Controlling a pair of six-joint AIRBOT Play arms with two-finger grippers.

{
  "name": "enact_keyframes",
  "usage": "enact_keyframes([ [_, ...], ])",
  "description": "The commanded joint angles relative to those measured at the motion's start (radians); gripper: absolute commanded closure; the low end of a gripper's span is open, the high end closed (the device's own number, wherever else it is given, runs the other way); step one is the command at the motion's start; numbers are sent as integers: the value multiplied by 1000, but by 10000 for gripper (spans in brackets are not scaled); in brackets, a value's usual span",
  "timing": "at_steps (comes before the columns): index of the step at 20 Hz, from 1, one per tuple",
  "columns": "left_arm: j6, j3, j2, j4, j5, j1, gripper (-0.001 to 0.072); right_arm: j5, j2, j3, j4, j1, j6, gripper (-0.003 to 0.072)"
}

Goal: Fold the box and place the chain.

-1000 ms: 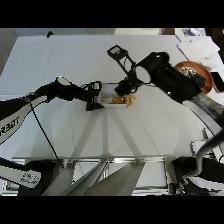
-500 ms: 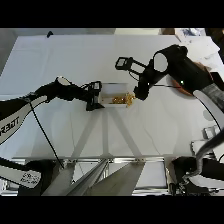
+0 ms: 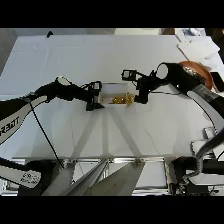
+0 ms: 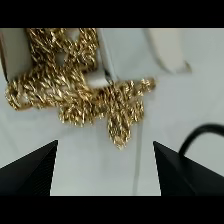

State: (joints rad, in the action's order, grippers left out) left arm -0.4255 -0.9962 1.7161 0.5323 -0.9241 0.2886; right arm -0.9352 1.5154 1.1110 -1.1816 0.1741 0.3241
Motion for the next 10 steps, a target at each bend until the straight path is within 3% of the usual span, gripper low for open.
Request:
enact_keyframes([
  [1, 0, 0, -1, 0, 0, 0, 453, 146, 5, -117, 187, -10, -366, 29],
  [8, 0, 0, -1, 0, 0, 0, 453, 215, 85, -129, 334, -10, -513, 56],
  [10, 0, 0, -1, 0, 0, 0, 453, 221, 97, -129, 326, -10, -508, 206],
])
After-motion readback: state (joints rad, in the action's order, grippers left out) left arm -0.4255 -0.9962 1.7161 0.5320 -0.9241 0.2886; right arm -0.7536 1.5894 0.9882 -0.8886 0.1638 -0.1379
